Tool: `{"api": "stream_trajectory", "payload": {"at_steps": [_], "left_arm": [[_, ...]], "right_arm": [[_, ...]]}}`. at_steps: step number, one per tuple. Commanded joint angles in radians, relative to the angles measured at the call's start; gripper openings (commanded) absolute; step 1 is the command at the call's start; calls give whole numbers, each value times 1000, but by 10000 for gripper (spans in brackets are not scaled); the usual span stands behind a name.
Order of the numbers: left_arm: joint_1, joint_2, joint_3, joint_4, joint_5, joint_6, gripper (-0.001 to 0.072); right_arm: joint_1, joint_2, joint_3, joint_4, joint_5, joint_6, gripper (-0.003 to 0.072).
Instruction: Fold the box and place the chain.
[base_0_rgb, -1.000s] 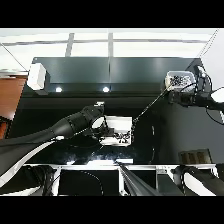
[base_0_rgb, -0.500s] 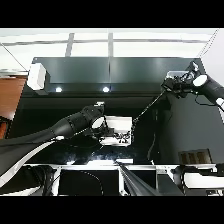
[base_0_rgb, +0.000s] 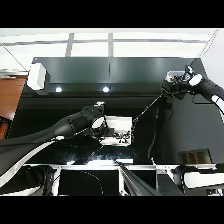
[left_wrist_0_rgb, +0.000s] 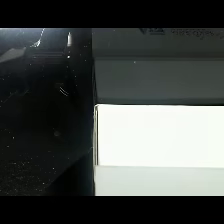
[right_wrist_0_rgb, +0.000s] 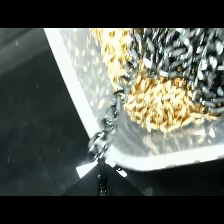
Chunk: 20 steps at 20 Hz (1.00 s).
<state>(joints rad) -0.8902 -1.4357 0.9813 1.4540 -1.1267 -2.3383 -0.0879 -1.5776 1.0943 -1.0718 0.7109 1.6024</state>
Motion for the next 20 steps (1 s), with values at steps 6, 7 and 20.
{"api": "stream_trajectory", "payload": {"at_steps": [6,7,20], "left_arm": [[0,0,0,3,0,0,29],[0,0,0,3,0,0,29],[0,0,0,3,-1,0,29]], "right_arm": [[-8,368,50,-60,262,-161,12],[-8,432,76,-66,286,-180,12],[79,826,251,317,696,-306,13]]}}
